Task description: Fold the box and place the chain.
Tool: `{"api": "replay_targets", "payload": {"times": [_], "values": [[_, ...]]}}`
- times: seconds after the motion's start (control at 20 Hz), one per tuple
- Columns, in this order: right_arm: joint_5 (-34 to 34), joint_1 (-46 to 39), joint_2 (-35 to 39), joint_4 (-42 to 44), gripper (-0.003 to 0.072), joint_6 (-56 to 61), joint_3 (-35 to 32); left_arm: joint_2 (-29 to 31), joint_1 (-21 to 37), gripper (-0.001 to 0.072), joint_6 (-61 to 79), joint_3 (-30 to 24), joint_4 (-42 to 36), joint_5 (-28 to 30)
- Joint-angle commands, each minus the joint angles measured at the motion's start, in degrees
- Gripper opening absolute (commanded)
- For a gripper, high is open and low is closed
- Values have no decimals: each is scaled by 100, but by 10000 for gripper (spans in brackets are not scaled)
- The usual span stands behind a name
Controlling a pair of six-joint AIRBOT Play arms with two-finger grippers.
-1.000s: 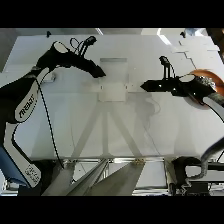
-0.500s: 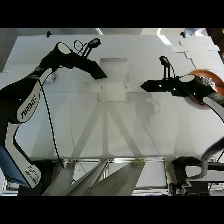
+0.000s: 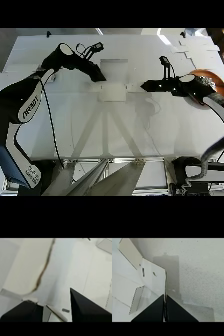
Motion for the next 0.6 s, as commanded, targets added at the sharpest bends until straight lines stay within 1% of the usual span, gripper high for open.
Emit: {"api": "replay_targets", "payload": {"times": [0.0, 0.1, 0.15, 0.3, 0.55], "values": [[2, 7, -2, 2, 16, 2, -2, -39, -120, 248, 118, 4, 35, -11], [2, 7, -2, 0, 16, 0, -2, -61, -146, 67, 229, 2, 61, -22], [2, 7, -2, 0, 16, 2, -2, -66, -155, 13, 249, 2, 70, -44], [2, 7, -2, 2, 16, 0, -2, -66, -155, 12, 306, 4, 70, -151], [2, 7, -2, 0, 16, 2, -2, -59, -155, 13, 306, 4, 26, -151]]}}
